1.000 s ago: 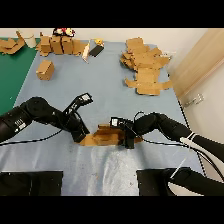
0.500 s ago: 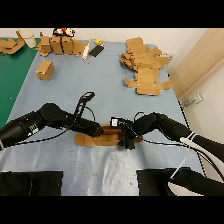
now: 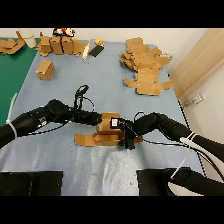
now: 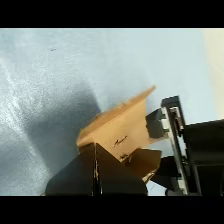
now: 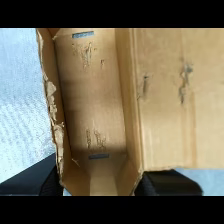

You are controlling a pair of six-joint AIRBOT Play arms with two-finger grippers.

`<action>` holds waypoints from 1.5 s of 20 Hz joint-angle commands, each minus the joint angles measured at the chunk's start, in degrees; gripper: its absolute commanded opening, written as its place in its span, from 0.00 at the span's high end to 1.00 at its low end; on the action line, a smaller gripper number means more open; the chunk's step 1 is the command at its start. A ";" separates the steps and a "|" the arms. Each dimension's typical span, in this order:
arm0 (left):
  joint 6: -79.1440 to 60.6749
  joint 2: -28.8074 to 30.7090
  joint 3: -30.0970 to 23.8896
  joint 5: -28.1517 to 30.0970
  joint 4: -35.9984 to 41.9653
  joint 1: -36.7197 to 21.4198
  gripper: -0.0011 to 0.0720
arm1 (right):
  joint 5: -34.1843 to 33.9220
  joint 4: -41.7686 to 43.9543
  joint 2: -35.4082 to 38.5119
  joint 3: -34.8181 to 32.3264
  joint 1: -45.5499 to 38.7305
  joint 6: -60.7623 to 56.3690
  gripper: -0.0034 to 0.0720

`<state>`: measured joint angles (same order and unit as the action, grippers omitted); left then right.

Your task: Fold the box.

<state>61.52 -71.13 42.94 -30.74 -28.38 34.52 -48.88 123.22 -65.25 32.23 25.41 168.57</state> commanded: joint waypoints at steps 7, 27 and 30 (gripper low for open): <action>-0.92 -6.38 1.73 -4.24 0.33 -0.22 0.97 | 0.13 0.00 -0.02 -0.04 0.07 0.00 0.29; -13.38 2.71 2.23 -13.14 -2.19 -7.76 0.97 | 0.13 0.00 -0.02 -0.04 0.04 -0.07 0.29; -23.32 6.36 2.21 -23.93 -6.91 -10.62 0.97 | 0.13 0.00 -0.02 -0.04 0.04 -0.07 0.29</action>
